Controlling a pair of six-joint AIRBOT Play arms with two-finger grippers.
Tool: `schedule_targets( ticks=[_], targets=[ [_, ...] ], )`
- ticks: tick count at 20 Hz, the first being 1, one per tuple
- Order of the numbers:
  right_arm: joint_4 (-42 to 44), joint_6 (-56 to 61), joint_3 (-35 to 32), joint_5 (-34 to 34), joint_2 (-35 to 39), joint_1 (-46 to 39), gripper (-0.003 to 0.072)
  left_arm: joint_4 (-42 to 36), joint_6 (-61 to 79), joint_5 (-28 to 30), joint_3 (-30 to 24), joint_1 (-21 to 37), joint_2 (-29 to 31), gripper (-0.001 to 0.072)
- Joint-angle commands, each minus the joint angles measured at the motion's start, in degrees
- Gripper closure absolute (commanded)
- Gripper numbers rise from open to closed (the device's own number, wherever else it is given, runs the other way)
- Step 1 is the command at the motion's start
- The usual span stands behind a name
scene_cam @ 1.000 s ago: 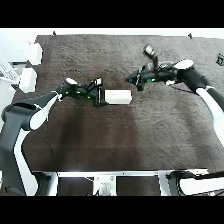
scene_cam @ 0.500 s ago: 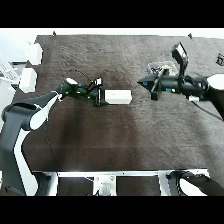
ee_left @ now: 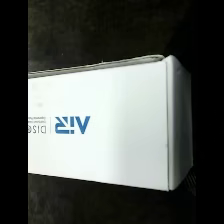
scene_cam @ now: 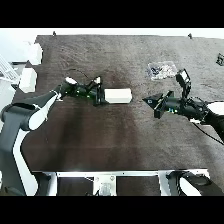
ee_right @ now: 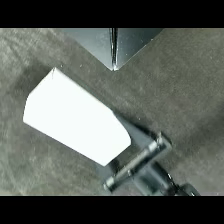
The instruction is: Fold the box and place the chain.
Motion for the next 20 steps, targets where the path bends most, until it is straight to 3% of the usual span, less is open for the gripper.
schedule_targets(
  ticks=[1,3,5,9,11,13,16,20],
  targets=[
    [-0.02,0.83,-1.09,-0.11,0.55,-0.17,0.0677,0.83,-12.44,0.96,0.04,3.26,4.57,0.0690],
    [-0.04,0.83,-1.09,-0.13,0.55,-0.20,0.0677,4.74,-20.09,3.10,-0.39,6.78,9.97,0.0693],
    [-0.04,0.83,-1.09,-0.13,0.55,-0.17,0.0677,9.44,-29.81,9.38,-2.56,10.56,16.68,0.0693],
    [-0.04,0.81,-1.09,-0.15,0.52,-0.17,0.0677,14.86,-40.76,28.72,-14.75,18.62,31.12,0.0693],
    [-0.04,0.81,-1.09,-0.15,0.50,-0.17,0.0677,16.00,-43.47,34.38,-20.83,23.26,35.74,0.0692],
    [-0.07,0.79,-1.09,-0.15,0.50,-0.17,0.0677,16.13,-47.10,37.44,-24.59,28.20,36.98,0.0692],
    [-0.07,0.79,-1.09,-0.17,0.50,-0.17,0.0676,16.17,-54.97,37.59,-25.94,34.77,35.95,0.0692],
    [-0.04,0.79,-1.09,-0.20,0.46,-0.17,0.0677,21.86,-55.39,42.88,-25.94,36.28,34.73,0.0691]
  ],
)
